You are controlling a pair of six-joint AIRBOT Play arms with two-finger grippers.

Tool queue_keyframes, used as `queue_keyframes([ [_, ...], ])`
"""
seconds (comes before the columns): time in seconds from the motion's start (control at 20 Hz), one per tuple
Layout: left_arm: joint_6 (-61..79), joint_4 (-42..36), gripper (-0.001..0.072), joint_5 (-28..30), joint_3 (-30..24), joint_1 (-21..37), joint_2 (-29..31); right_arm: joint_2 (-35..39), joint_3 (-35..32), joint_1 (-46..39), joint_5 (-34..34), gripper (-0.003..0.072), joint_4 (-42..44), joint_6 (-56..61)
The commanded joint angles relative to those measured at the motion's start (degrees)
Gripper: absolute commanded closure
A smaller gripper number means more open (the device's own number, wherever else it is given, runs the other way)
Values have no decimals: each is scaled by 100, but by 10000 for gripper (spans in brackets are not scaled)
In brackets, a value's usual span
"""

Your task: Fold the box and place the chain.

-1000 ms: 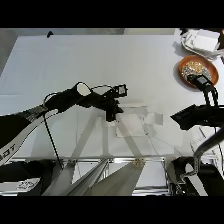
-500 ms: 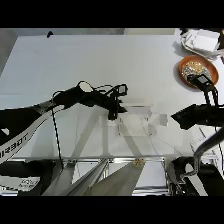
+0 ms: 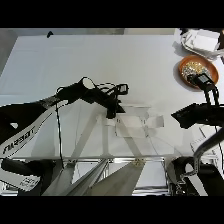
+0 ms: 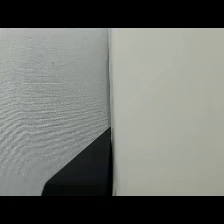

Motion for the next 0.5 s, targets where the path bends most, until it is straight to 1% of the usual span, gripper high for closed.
queue_keyframes([
  [0.0,-28,39,709,81,15,4,-50,-4,7,4,-7,366,-31,-7],
  [0.15,-94,42,710,205,15,4,-52,-4,7,2,-7,366,-37,-7],
  [0.45,-245,46,710,238,15,4,-52,-4,7,4,-7,366,-37,-7],
])
